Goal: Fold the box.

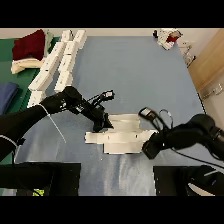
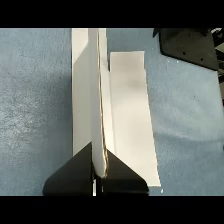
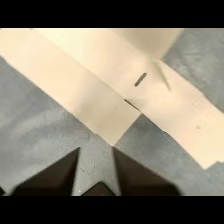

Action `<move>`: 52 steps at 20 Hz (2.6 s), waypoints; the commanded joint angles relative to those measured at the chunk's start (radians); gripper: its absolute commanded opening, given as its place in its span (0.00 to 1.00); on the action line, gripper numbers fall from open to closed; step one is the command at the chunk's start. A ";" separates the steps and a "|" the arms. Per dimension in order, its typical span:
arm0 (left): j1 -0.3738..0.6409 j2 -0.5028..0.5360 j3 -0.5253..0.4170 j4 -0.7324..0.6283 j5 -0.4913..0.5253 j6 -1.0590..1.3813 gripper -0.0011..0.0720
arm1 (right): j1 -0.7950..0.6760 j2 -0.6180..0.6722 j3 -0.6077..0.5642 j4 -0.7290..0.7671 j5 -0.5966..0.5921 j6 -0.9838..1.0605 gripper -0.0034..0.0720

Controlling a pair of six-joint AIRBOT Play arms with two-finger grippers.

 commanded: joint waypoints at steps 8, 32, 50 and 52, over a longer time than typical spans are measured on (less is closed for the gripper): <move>0.001 0.000 0.001 0.000 0.000 0.000 0.03 | 0.349 -0.190 -0.057 -0.387 0.314 0.000 0.85; 0.001 0.000 0.001 0.000 0.000 0.000 0.03 | 0.013 -0.120 0.003 -0.185 0.291 -0.425 1.00; 0.001 0.000 0.001 0.000 0.000 0.000 0.03 | -0.331 -0.332 -0.047 0.419 0.311 -1.310 1.00; 0.001 0.000 0.001 0.000 0.000 0.000 0.03 | -0.331 -0.335 -0.047 0.408 0.309 -1.310 1.00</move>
